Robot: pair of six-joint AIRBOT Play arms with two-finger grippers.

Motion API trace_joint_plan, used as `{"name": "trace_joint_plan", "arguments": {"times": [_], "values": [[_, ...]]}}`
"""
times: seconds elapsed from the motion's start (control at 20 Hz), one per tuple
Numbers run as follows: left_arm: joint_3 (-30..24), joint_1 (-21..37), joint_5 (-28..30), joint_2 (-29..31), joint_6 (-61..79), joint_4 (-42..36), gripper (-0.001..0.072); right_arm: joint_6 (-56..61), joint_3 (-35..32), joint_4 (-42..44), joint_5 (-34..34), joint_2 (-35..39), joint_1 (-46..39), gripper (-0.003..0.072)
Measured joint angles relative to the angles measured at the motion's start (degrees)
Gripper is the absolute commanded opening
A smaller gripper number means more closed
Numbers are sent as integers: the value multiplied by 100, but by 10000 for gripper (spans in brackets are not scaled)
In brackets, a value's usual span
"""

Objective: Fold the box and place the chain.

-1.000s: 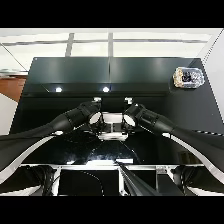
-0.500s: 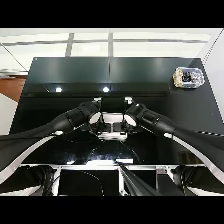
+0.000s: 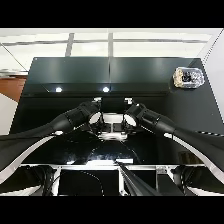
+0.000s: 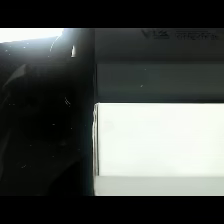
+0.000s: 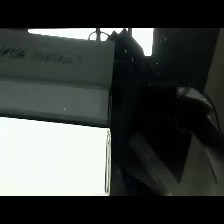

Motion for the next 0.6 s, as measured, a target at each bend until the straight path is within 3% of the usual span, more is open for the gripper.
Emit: {"name": "trace_joint_plan", "arguments": {"times": [0.2, 0.3, 0.6], "values": [[0, 2, -26, 0, -20, -20, 34, 24, 4, 55, -4, -24, 0, 57], [0, 2, 9, 0, 9, 9, 34, -13, 0, 50, -37, -35, 0, 271], [0, 2, 2, 0, 0, 7, 34, 2, -2, 55, 35, -9, 0, 271]]}}
